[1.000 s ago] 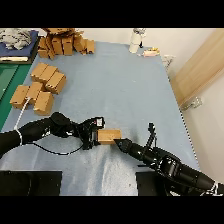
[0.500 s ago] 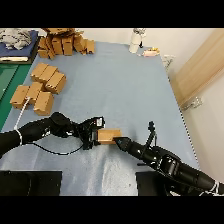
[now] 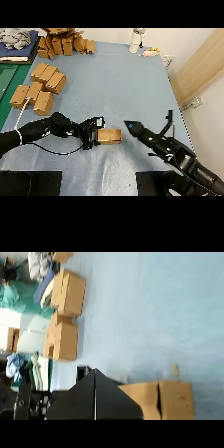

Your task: Fold the box.

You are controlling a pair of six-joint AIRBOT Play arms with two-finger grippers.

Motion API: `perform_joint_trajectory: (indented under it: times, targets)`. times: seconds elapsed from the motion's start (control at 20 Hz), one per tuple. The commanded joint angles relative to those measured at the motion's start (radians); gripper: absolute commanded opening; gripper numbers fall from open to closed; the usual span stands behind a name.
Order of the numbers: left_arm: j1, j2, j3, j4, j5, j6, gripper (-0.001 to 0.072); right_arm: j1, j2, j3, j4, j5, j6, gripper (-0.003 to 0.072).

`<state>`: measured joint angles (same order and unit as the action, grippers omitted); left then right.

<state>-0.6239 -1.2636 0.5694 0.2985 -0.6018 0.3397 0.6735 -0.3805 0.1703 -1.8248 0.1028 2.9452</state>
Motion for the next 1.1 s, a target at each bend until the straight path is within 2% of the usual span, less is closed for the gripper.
perform_joint_trajectory:
  times: [0.0,0.25,0.35,0.55,0.8,0.9,1.05]
  targets:
    - [0.0,-0.001,0.001,0.0,0.0,0.0,0.0479,-0.103,0.097,0.016,-0.02,0.109,-0.032,0.0]
    - [0.002,0.0,0.002,-0.006,0.002,-0.021,0.0478,-0.134,0.111,0.015,-0.039,0.211,-0.039,0.0]
    - [0.002,0.003,0.004,-0.006,0.04,-0.108,0.0479,-0.134,0.112,0.015,-0.039,0.225,-0.062,0.0]
    - [0.003,0.082,0.004,-0.006,0.263,-0.241,0.0479,-0.134,0.112,0.015,-0.043,0.237,-0.067,0.0]
    - [0.014,0.192,0.005,-0.01,0.642,-0.398,0.048,-0.134,0.112,0.015,-0.05,0.241,-0.067,0.0]
    - [0.069,0.223,0.008,-0.043,0.681,-0.412,0.048,-0.134,0.112,0.015,-0.05,0.241,-0.067,0.0001]
    - [0.215,0.25,0.01,-0.166,0.67,-0.41,0.048,-0.134,0.112,0.015,-0.05,0.241,-0.067,0.0001]
